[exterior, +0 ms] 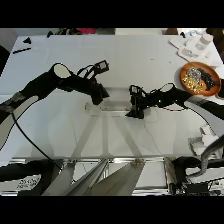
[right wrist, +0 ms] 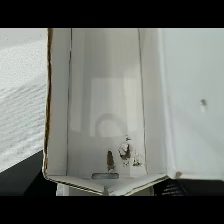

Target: Fold the box and place the chain.

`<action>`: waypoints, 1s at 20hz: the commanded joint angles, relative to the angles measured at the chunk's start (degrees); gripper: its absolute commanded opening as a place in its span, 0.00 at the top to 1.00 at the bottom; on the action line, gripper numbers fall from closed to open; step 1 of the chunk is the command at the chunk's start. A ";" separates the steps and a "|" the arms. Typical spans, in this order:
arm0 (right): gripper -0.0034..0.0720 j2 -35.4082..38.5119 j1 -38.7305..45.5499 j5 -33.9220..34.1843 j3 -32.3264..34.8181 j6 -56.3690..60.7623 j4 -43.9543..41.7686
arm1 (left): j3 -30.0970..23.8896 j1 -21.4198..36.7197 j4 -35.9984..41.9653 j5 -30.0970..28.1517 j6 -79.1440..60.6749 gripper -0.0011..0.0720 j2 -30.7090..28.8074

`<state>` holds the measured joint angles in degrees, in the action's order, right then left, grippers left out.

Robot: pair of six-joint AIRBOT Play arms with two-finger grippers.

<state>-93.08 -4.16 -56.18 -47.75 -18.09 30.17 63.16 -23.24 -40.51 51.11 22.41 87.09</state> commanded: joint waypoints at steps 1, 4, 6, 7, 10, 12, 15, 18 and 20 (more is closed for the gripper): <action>0.22 -0.02 -0.04 0.00 0.02 0.00 -0.02 | 0.00 0.09 0.85 -12.59 5.40 0.97 4.52; 0.22 -0.02 -0.04 0.00 0.02 0.00 -0.02 | 0.00 0.11 0.85 -11.91 6.38 0.97 9.68; 0.22 -0.02 -0.04 0.00 0.02 0.00 -0.02 | 0.00 0.07 0.83 -9.44 6.34 0.97 10.45; 0.22 -0.02 -0.04 0.00 0.02 0.00 -0.02 | 0.02 0.07 0.83 -8.94 6.34 0.97 10.16; 0.22 -0.02 -0.04 -0.02 0.02 0.00 -0.02 | 0.02 0.81 0.61 -8.61 6.32 0.97 6.82; 0.22 -0.02 -0.04 0.00 0.02 0.00 -0.02 | 0.02 2.03 0.61 -7.45 6.29 0.97 2.99; 0.22 -0.02 -0.04 0.00 0.02 0.00 -0.02 | 0.00 4.13 -2.95 -5.25 6.05 0.97 -3.89; 0.22 -0.02 -0.04 0.00 0.02 0.00 -0.02 | 0.00 4.76 -13.42 -4.13 5.86 0.90 -10.54; 0.22 -0.02 -0.04 0.00 0.02 0.00 -0.02 | -0.02 4.70 -18.23 0.96 3.26 0.34 -11.52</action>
<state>-93.08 -4.16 -56.18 -47.75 -18.17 30.17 63.16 -18.98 -50.48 47.29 27.92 79.05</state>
